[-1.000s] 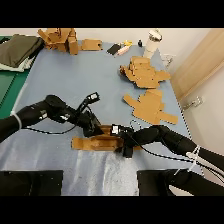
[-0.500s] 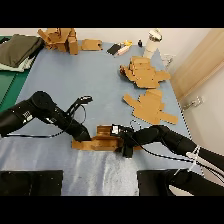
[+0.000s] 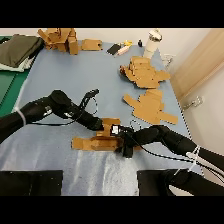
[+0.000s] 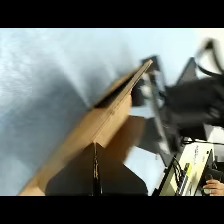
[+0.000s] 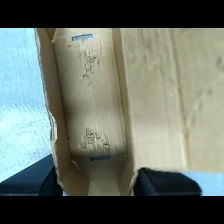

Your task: Fold the box.

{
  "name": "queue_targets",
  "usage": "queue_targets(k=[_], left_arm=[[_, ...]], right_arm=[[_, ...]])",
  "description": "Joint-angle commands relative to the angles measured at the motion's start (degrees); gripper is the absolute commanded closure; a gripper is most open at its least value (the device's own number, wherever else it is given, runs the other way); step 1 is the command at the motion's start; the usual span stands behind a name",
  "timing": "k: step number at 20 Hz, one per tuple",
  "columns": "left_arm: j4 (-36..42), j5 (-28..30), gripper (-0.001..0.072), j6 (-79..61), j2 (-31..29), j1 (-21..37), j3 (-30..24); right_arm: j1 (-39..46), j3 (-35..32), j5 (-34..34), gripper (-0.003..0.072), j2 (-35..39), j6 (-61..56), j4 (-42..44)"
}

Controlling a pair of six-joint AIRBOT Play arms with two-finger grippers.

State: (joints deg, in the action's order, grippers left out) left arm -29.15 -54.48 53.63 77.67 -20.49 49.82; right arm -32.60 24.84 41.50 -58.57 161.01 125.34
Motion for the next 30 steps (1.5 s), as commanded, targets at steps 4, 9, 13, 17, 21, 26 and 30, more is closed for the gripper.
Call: queue_targets(k=[4, 9, 13, 17, 21, 26, 30], left_arm=[[-2.6, 1.7, 0.0698, 1.4, 9.7, -0.1, 1.3], [-2.6, -2.4, 0.0698, -1.2, 9.7, 0.2, 3.7], [-3.0, -9.2, 0.0699, -9.6, 6.5, 4.1, 4.6], [-3.2, -13.3, 0.0700, -23.6, -2.5, 7.4, 1.3], [-9.1, -12.9, 0.0699, -30.7, -10.6, 5.4, -2.6], [-13.1, -3.4, 0.0450, -38.2, -13.4, 6.0, -9.4], [-8.8, 4.5, 0.0100, -56.7, -13.3, 6.2, -15.8]], right_arm=[[0.0, 0.0, 0.0, 0.0207, 0.0, 0.0, 0.0], [0.0, 0.0, 0.0, 0.0207, 0.0, 0.0, 0.0], [0.0, 0.0, 0.0, 0.0207, 0.0, 0.0, 0.0], [0.0, 0.0, 0.0, 0.0207, 0.0, 0.0, 0.0], [0.0, 0.0, 0.0, 0.0207, 0.0, 0.0, 0.0], [0.0, 0.0, 0.0, 0.0207, 0.0, 0.0, 0.0], [0.0, 0.0, 0.0, 0.0207, 0.0, 0.0, 0.0]])
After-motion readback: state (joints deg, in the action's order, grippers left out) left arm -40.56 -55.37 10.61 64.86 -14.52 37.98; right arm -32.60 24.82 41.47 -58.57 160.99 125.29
